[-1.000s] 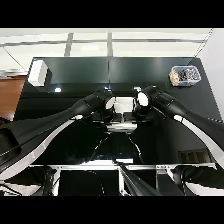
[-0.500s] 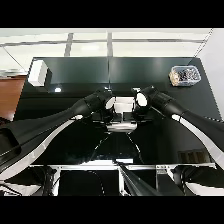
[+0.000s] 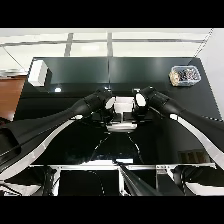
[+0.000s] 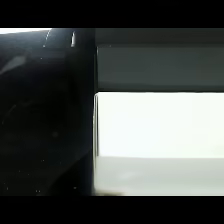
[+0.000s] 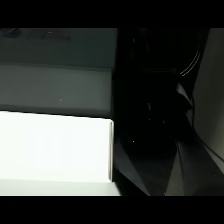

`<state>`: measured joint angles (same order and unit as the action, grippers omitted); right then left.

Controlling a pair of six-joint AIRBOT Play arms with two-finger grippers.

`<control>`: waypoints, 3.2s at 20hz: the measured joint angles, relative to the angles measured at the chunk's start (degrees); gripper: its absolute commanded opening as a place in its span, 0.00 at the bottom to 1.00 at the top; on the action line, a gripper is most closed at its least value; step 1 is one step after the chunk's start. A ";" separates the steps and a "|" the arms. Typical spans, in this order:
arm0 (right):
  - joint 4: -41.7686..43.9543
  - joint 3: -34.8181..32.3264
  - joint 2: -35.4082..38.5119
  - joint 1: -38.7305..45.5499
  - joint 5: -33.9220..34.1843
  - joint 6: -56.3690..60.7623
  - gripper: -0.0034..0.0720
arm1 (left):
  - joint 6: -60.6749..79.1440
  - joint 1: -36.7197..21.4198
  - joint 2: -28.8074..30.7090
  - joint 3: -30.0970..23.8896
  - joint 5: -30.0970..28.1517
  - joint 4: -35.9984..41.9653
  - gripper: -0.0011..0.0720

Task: Fold the box and place the chain.

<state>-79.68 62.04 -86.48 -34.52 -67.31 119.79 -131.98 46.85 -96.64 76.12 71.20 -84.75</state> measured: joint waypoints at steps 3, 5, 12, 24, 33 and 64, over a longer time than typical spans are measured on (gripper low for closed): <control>0.13 -0.02 -0.04 0.02 0.07 0.02 0.07 | 0.04 0.00 0.00 0.00 -0.04 -0.04 0.05; 0.15 -0.11 0.04 0.02 0.61 -0.22 0.39 | 0.26 0.00 0.00 0.00 -0.35 -0.28 0.05; 0.09 -0.07 0.59 0.09 -0.37 0.72 0.39 | 0.24 0.00 0.00 0.02 -0.44 -0.04 0.05; -0.74 -0.07 -0.02 0.11 -0.63 2.91 0.20 | 0.13 0.00 0.00 0.00 -0.22 -0.04 0.05; -0.76 -0.07 -0.15 0.13 -0.59 3.04 0.07 | 0.09 0.00 0.00 0.00 -0.13 -0.17 0.05; -8.90 29.29 -9.70 45.90 9.27 -8.48 0.89 | 0.11 -1.29 0.00 0.00 1.16 0.24 0.05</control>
<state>-88.58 91.33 -96.18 11.38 -58.04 111.31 -131.87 45.56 -96.64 76.12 72.36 -84.51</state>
